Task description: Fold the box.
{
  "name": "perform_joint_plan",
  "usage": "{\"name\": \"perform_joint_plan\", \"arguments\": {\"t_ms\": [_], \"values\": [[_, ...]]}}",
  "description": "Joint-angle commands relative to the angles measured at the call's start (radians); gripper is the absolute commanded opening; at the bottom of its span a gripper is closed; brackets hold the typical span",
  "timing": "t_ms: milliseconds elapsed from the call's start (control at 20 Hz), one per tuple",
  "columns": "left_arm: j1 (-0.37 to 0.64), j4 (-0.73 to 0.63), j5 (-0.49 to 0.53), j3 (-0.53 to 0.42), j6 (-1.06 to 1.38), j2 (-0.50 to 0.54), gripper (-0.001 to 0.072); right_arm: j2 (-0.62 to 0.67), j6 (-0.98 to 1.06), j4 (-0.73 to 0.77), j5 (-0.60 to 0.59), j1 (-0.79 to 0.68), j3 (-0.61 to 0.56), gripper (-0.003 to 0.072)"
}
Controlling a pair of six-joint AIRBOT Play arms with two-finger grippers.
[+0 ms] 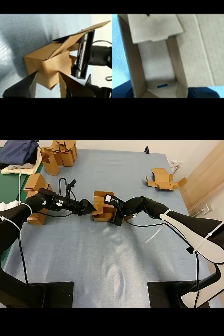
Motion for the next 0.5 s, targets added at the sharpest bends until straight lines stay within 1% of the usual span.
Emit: {"name": "perform_joint_plan", "arguments": {"t_ms": [0, 100, 300, 350, 450], "values": [[-0.039, 0.046, 0.040, 0.029, -0.069, 0.007, 0.0432, 0.000, 0.000, 0.000, 0.000, 0.000, 0.000, 0.0679], [-0.072, 0.098, 0.060, 0.068, -0.122, 0.010, 0.0432, 0.000, 0.000, 0.000, 0.000, 0.000, 0.000, 0.0679], [-0.140, 0.380, 0.068, 0.161, -0.358, 0.010, 0.0431, 0.000, 0.000, 0.000, 0.000, 0.000, 0.000, 0.0679], [-0.151, 0.425, 0.067, 0.175, -0.401, 0.010, 0.0431, 0.000, 0.000, 0.000, 0.000, 0.000, 0.000, 0.0679], [-0.169, 0.447, 0.067, 0.190, -0.438, 0.010, 0.0430, 0.000, 0.000, 0.000, 0.000, 0.000, 0.000, 0.0679]]}}
